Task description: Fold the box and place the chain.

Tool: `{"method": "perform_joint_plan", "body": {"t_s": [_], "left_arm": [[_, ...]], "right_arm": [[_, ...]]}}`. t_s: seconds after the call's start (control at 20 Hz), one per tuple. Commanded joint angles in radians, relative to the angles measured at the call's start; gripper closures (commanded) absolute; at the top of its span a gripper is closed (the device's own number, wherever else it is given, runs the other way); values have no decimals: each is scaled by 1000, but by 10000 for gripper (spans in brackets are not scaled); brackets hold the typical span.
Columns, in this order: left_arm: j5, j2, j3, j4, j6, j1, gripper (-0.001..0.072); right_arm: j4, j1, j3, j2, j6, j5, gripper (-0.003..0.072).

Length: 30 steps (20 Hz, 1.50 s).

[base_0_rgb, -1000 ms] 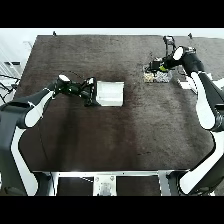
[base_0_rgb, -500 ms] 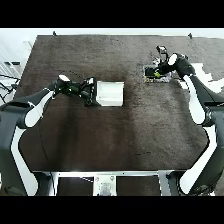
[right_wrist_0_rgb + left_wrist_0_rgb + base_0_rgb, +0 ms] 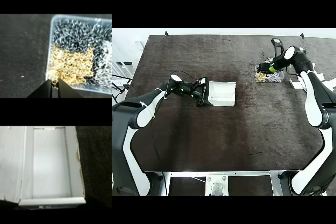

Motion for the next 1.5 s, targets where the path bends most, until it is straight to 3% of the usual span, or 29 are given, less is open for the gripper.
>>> {"method": "perform_joint_plan", "body": {"t_s": [0.0,0.8,1.25,1.45], "left_arm": [[0,1,0,0,0,1,241],[-1,1,0,0,0,1,241],[-5,1,0,0,0,1,241],[-5,1,0,0,0,1,241]], "right_arm": [[-2,1,5,76,-1,15,673],[-1,135,5,507,-82,74,674],[0,285,-41,527,-105,351,674],[2,391,-132,526,-105,315,674]]}}
